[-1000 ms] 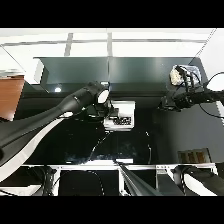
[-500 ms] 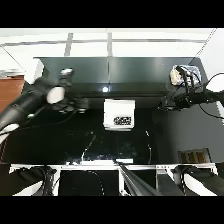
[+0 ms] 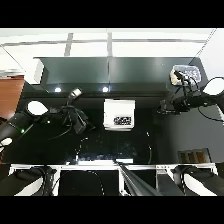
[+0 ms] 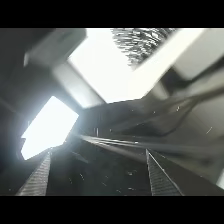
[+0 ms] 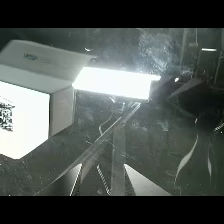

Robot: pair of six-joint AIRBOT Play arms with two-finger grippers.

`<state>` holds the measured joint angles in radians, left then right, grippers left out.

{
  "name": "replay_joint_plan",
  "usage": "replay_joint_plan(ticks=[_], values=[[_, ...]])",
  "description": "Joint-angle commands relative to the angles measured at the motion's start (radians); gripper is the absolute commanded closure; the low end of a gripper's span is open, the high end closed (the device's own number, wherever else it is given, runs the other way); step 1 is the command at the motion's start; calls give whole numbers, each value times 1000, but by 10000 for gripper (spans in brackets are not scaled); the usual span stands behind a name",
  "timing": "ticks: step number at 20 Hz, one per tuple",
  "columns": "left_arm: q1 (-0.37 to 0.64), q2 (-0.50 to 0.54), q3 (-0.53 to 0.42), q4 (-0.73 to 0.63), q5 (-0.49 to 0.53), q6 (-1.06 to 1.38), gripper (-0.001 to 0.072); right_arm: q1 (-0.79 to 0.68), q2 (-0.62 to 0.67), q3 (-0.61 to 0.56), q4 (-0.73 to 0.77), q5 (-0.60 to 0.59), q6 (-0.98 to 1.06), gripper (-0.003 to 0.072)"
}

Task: Fold the box and place the chain.

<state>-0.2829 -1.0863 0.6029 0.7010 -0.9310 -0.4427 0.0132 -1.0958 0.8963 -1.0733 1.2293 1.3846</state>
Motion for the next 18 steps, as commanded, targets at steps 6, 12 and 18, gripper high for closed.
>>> replay_joint_plan(ticks=[6,12,18], values=[[-34,-211,105,-135,-3,773,-6,1,0,-4,22,-2,43,362],[-41,-322,170,-137,7,776,-6,1,0,-4,29,-11,44,362],[-42,-346,172,-138,6,776,-6,1,0,-4,29,-31,44,362]])
